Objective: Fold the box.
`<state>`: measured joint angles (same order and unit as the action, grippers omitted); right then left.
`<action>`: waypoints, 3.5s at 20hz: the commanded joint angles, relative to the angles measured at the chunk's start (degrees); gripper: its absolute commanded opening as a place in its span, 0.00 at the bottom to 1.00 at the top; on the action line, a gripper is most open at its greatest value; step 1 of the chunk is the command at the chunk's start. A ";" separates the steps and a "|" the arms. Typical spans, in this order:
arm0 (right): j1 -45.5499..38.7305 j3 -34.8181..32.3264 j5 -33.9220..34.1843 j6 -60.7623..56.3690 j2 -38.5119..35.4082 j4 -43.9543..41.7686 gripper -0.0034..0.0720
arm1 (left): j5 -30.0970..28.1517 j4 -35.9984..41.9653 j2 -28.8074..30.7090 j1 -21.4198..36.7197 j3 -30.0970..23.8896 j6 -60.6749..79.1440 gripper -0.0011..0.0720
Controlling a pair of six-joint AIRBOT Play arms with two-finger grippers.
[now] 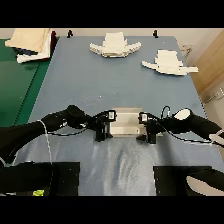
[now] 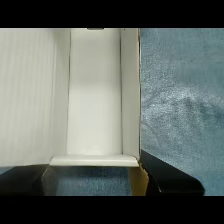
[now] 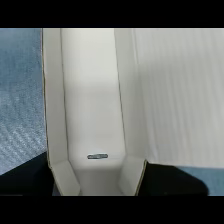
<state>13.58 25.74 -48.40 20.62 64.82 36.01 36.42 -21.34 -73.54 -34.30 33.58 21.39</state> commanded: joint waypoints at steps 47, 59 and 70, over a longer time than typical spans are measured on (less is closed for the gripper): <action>-1.75 11.41 -14.16 -83.60 -2.49 -15.69 0.34 | 0.13 -0.07 -0.04 0.00 0.04 0.04 0.51; -0.28 18.69 -12.83 -82.14 17.90 -7.34 0.34 | 0.13 -0.07 -0.04 0.00 0.04 0.04 0.51; 0.00 21.42 -13.22 -76.48 6.38 -4.96 0.35 | 0.13 -0.07 -0.04 0.00 0.04 0.04 0.51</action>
<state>13.52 46.17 -61.41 -58.00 76.40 29.76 36.71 -21.52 -73.54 -34.33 33.58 21.61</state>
